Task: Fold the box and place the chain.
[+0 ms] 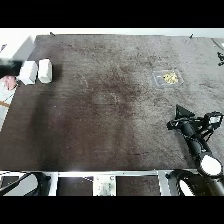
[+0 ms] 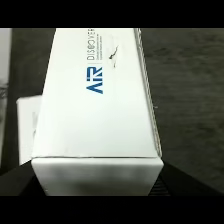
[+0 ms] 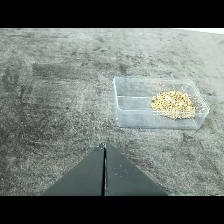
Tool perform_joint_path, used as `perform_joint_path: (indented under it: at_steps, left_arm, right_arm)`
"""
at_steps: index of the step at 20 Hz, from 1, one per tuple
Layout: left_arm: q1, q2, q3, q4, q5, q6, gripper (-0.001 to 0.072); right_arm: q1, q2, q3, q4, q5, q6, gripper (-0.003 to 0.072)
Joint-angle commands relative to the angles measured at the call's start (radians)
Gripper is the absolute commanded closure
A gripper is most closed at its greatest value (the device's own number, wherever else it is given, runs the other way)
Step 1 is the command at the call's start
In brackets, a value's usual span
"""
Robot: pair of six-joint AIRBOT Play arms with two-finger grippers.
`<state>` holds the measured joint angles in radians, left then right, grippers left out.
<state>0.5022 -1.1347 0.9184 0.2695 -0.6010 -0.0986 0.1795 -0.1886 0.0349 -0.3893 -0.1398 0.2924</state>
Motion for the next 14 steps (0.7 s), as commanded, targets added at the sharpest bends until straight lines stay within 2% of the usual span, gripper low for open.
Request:
perform_joint_path:
  at_steps: [1, 3, 6, 7, 11, 14]
  left_arm:
    - [0.194, 0.075, -0.197, 0.034, 0.024, -0.033, 0.0703]
    - [0.247, 0.072, -0.251, 0.056, 0.016, -0.031, 0.0703]
    - [0.249, 0.042, -0.267, 0.229, -0.007, -0.032, 0.0703]
    - [0.249, 0.024, -0.267, 0.249, -0.012, -0.046, 0.0703]
    - [0.249, -0.079, -0.267, 0.260, -0.030, -0.018, 0.0703]
    - [0.249, -0.134, -0.267, 0.277, 0.042, -0.013, 0.0703]
  right_arm:
    - [0.001, 0.001, 0.000, 0.000, 0.000, 0.000, 0.0677]
    - [0.001, 0.001, 0.000, 0.000, 0.000, 0.000, 0.0677]
    - [0.001, 0.001, 0.000, 0.000, 0.000, 0.000, 0.0677]
    - [0.001, 0.001, 0.000, 0.000, 0.000, 0.000, 0.0677]
    - [0.001, 0.001, 0.000, 0.000, 0.000, 0.000, 0.0677]
    - [0.001, 0.001, 0.000, 0.000, 0.000, 0.000, 0.0677]
